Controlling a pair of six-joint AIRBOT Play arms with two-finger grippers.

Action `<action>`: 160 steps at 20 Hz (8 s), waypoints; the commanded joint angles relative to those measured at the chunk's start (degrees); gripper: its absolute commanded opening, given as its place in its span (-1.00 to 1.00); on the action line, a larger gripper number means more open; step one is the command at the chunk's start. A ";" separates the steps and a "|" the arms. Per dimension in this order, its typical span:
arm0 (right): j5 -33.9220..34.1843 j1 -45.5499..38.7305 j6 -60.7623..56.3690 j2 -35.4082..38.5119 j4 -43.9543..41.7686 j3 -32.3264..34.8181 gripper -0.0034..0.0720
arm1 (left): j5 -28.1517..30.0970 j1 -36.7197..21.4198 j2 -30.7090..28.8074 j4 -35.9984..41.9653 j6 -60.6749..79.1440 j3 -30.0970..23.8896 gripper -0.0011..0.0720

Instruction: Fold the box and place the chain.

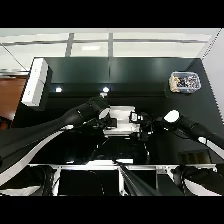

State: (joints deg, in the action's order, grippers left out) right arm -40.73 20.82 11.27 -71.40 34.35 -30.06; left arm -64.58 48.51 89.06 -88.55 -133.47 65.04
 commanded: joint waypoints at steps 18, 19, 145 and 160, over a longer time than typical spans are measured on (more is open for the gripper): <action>0.24 -0.87 -6.14 1.51 3.74 0.02 0.87 | 1.09 -0.09 -0.02 0.68 -0.55 0.42 -0.90; -0.42 -0.87 -6.78 2.56 6.86 0.02 0.87 | 1.09 -0.09 -0.02 0.68 -0.55 0.42 -0.90; -21.59 18.71 -134.25 -10.45 46.73 -26.95 -0.21 | 1.57 -0.46 0.00 0.68 -0.52 0.42 -0.89; -21.75 18.69 -135.40 -11.54 44.81 -26.93 -0.87 | 1.57 -0.46 0.00 0.55 -0.52 0.42 -0.89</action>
State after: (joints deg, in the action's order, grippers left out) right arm -62.28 39.46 -124.27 -82.89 79.55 -56.93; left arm -63.18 48.10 89.06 -87.96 -134.06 65.39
